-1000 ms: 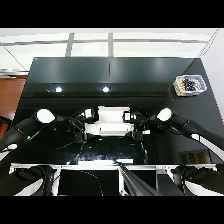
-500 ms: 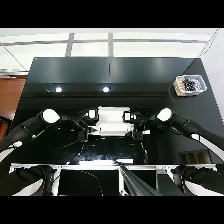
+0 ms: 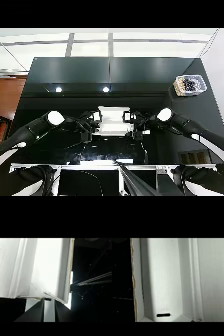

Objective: Fold the box and place the chain.

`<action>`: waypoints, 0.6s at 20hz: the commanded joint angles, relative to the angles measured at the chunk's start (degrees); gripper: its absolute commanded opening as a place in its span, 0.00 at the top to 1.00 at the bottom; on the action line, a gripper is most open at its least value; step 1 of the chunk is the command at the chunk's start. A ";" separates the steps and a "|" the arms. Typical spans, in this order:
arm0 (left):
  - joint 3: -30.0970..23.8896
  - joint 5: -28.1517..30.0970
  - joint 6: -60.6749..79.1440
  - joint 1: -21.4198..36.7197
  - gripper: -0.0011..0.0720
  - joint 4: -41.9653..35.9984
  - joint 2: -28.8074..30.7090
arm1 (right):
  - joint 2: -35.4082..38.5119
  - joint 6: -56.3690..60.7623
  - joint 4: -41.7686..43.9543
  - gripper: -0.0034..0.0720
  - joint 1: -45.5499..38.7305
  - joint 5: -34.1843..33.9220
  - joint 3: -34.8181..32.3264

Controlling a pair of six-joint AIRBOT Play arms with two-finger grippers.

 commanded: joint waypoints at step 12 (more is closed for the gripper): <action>0.02 2.21 -0.04 -1.38 0.46 -6.60 -2.64 | -0.04 0.00 0.02 0.30 0.04 0.02 -0.02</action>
